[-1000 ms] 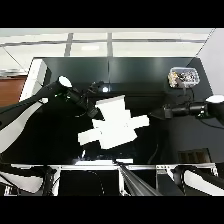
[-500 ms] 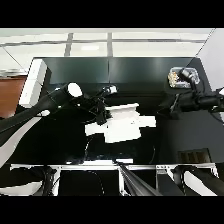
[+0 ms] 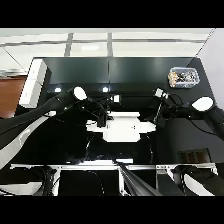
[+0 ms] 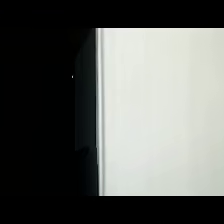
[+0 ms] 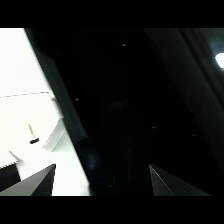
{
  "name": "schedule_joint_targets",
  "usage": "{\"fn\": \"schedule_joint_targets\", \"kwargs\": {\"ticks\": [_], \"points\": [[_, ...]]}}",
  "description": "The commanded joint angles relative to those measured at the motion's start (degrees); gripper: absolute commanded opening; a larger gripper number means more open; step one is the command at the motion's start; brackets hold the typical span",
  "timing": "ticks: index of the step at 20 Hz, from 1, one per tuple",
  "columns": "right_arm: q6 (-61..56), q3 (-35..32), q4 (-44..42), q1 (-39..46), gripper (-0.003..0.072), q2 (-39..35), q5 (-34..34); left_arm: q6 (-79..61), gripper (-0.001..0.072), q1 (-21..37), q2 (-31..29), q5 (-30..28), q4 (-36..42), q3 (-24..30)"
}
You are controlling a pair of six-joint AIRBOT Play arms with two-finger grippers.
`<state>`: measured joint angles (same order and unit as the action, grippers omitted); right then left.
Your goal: Fold the box and place the chain.
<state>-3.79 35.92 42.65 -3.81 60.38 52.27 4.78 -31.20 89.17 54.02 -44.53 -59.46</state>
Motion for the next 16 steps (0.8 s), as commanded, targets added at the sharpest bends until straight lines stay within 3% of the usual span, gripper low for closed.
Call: {"fn": "schedule_joint_targets", "kwargs": {"ticks": [1, 6, 16], "points": [[0.2, -2.7, 1.0, -1.2, 0.0708, 0.0, 4.8, -1.2, 0.0027, 0.0, 0.2, 0.2, 0.0, 0.0], [2.5, -7.8, 1.1, -5.9, 0.0708, 0.0, 3.4, -1.2, 0.0027, 0.0, 0.2, 0.3, 0.0, 0.0], [4.6, -11.1, 0.5, -15.4, 0.0707, 0.1, -1.8, -1.2, 0.0027, 0.0, 0.2, 1.7, 0.0, -0.2]]}}
